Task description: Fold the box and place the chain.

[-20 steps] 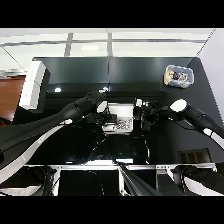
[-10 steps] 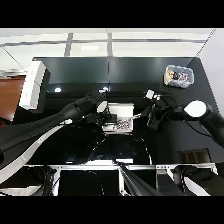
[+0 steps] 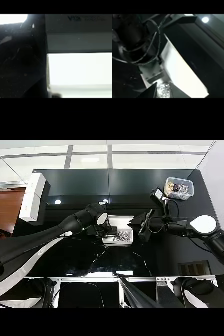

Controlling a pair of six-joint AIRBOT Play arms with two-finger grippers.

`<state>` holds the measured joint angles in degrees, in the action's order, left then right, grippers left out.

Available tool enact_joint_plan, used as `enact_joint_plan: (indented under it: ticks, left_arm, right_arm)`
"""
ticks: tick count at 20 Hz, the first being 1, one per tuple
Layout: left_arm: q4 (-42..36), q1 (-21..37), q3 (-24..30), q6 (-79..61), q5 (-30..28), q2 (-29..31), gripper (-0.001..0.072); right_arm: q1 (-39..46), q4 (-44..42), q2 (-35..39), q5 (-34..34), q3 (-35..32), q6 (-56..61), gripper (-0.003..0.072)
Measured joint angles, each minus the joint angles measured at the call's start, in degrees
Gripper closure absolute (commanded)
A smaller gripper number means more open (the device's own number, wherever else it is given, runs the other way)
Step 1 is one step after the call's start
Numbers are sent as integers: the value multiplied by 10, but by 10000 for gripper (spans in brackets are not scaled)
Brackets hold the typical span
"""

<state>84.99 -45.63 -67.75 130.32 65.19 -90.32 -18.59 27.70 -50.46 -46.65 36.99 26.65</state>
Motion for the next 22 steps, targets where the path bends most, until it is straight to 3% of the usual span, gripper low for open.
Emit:
enact_joint_plan:
  ticks: [8, 9, 11, 17, 20, 22]
  left_arm:
    - [0, 0, 0, 0, -1, 0, 677]
    - [0, -1, 0, -1, -1, 0, 587]
    - [-3, -2, -4, -2, -4, 0, 125]
    - [16, -14, -27, -29, 21, 47, 110]
    - [87, -21, -17, -49, 67, 104, 110]
    - [142, -4, 17, -55, 97, 149, 109]
  right_arm:
    - [80, 132, 0, -55, 0, 86, 494]
    - [85, 139, 0, -68, 0, 93, 495]
    - [91, 148, 0, -89, 0, 101, 495]
    - [97, 157, 0, -120, 0, 109, 494]
    - [97, 158, 0, -123, 0, 109, 495]
    - [97, 158, 0, -125, 0, 111, 495]
